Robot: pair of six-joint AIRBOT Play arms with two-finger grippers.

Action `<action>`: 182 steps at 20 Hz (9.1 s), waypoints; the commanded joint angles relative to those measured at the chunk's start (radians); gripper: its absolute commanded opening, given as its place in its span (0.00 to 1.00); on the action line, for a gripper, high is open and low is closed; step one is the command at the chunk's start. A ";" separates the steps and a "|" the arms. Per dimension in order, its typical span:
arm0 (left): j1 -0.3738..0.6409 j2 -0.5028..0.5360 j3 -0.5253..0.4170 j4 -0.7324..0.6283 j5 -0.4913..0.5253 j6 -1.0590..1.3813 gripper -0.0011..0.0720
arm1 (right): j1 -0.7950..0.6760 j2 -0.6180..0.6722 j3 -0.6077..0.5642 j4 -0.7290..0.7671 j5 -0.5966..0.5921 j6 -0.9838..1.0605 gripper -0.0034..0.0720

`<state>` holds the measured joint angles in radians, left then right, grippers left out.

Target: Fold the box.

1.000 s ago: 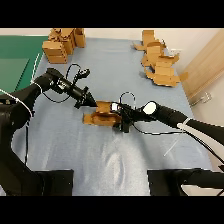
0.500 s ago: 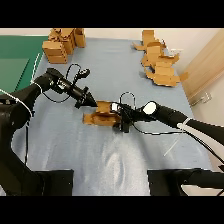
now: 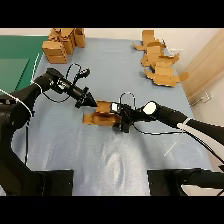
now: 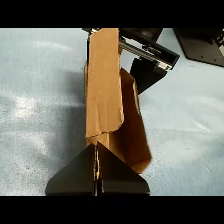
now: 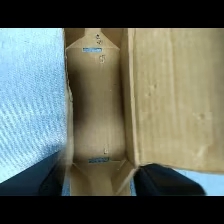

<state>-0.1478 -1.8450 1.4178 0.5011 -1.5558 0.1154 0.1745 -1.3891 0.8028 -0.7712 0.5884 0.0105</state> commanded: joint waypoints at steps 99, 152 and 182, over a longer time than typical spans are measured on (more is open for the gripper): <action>-0.229 0.658 -0.600 0.423 0.709 0.027 0.85 | -0.001 -0.005 0.000 -0.037 -0.006 0.024 0.84; -0.157 0.795 -0.595 0.423 0.721 -0.164 0.03 | -0.001 -0.005 0.000 -0.040 -0.002 0.034 0.73; 0.085 0.349 -0.614 -0.063 0.460 -0.693 0.03 | 0.000 -0.005 0.000 -0.040 0.002 0.033 0.73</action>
<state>-0.0631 -1.4910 0.8040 0.5003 -1.0679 -0.6350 0.1741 -1.3937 0.8028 -0.8120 0.5907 0.0437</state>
